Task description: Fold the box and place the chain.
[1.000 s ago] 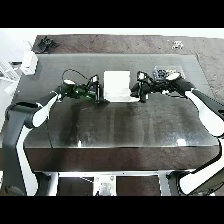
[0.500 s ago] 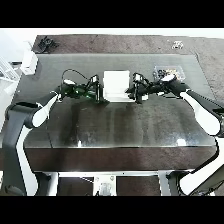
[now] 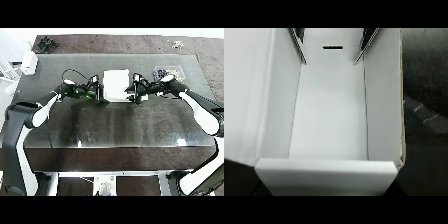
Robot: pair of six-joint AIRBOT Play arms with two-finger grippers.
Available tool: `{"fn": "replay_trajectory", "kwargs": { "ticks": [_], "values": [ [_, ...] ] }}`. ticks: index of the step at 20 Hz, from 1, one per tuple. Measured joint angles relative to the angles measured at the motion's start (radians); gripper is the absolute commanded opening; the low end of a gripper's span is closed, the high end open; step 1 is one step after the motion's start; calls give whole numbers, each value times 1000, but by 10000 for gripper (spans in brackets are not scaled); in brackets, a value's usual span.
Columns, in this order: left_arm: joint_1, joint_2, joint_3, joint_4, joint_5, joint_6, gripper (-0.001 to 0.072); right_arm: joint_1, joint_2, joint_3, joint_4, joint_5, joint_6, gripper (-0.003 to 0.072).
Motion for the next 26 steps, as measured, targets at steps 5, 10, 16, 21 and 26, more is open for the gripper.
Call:
{"fn": "replay_trajectory", "kwargs": {
  "ticks": [5,10,16,21,26],
  "values": [
    [0,0,0,0,-1,0,477,0,-1,0,-4,0,1,720],
    [0,0,0,-1,0,-2,477,-2,-1,0,-11,3,5,285],
    [-2,0,0,-4,5,-4,477,-19,11,-1,-68,10,35,11],
    [-2,0,0,-2,2,-3,477,-63,50,0,-159,50,108,10],
    [-2,0,0,-2,1,-2,477,-119,128,0,-186,128,212,7]
  ]
}}
